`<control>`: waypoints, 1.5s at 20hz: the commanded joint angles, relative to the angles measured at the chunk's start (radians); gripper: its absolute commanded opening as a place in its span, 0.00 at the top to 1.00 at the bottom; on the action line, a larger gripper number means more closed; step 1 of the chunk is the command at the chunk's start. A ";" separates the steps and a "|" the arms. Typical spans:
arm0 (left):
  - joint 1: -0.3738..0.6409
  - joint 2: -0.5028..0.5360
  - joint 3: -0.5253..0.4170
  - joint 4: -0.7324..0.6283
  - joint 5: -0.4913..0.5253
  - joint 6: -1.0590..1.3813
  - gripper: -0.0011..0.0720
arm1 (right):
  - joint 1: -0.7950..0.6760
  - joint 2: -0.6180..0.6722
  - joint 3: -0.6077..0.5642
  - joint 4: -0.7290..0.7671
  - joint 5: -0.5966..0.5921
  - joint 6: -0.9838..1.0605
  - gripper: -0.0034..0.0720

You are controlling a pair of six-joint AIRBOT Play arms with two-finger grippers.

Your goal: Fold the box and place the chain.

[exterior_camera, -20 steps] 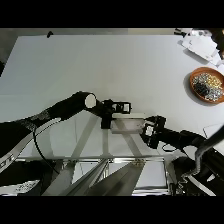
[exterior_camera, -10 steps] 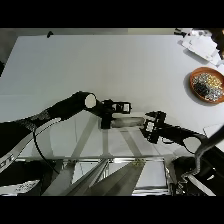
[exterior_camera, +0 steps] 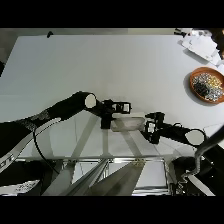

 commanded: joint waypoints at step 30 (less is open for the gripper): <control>0.000 0.000 0.000 0.000 0.001 0.000 0.97 | -0.181 -0.499 0.178 0.249 0.283 -0.464 0.16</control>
